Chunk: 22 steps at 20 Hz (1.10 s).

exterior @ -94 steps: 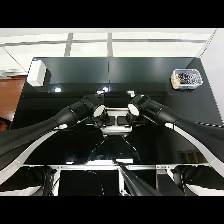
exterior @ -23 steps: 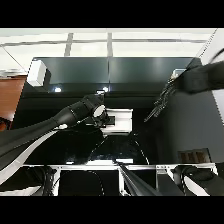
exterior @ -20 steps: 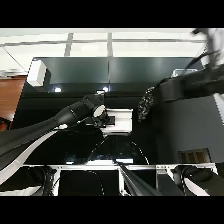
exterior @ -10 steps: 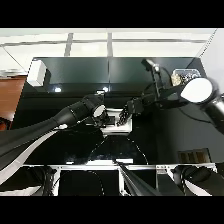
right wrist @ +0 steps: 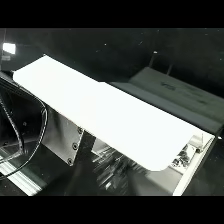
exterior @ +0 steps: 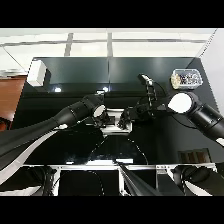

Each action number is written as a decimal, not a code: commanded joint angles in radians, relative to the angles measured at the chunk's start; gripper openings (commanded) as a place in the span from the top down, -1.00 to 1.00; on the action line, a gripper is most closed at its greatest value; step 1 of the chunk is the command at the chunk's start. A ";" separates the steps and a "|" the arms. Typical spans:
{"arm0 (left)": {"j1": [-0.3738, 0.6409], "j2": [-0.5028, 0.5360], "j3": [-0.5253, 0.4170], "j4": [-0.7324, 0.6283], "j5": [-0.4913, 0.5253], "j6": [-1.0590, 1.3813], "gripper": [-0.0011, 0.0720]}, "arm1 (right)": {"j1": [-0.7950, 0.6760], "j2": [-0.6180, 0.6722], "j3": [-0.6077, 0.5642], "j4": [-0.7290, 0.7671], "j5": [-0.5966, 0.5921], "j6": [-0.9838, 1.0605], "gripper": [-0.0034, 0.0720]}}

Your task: Fold the box and place the chain.

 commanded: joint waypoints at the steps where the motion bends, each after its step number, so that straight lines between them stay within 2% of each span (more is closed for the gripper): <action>1: 0.000 0.001 0.000 0.000 0.000 0.000 0.90 | -0.020 0.002 -0.001 -0.026 0.041 -0.001 -0.05; 4: 0.000 0.001 0.000 0.000 0.000 0.000 0.91 | -0.114 0.049 0.027 -0.148 0.187 -0.001 -0.05; 7: 0.000 0.000 0.000 0.000 0.001 0.000 0.91 | -0.219 0.144 0.029 -0.313 0.275 0.005 -0.05; 10: 0.002 0.000 0.001 -0.002 -0.012 0.070 0.90 | -0.260 0.176 0.029 -0.313 0.289 0.005 -0.05; 12: 0.007 0.003 0.017 -0.043 -0.022 0.030 0.86 | -0.255 0.175 0.029 -0.307 0.279 0.004 -0.05; 13: 0.003 0.013 0.029 -0.048 -0.022 0.010 0.38 | -0.255 0.175 0.029 -0.306 0.279 0.004 -0.05; 14: -0.005 0.028 0.040 -0.043 -0.022 0.010 -0.26 | -0.255 0.175 0.029 -0.307 0.279 0.004 -0.05; 15: -0.015 0.051 0.050 -0.035 -0.022 0.010 -0.40 | -0.255 0.175 0.029 -0.307 0.279 0.004 -0.05; 19: -0.061 0.219 0.022 0.086 -0.088 0.055 -0.40 | -0.255 0.175 0.029 -0.307 0.287 0.004 -0.05; 22: -0.002 0.383 -0.105 0.148 -0.113 0.096 -0.40 | -0.255 0.175 0.029 -0.310 0.285 0.004 -0.05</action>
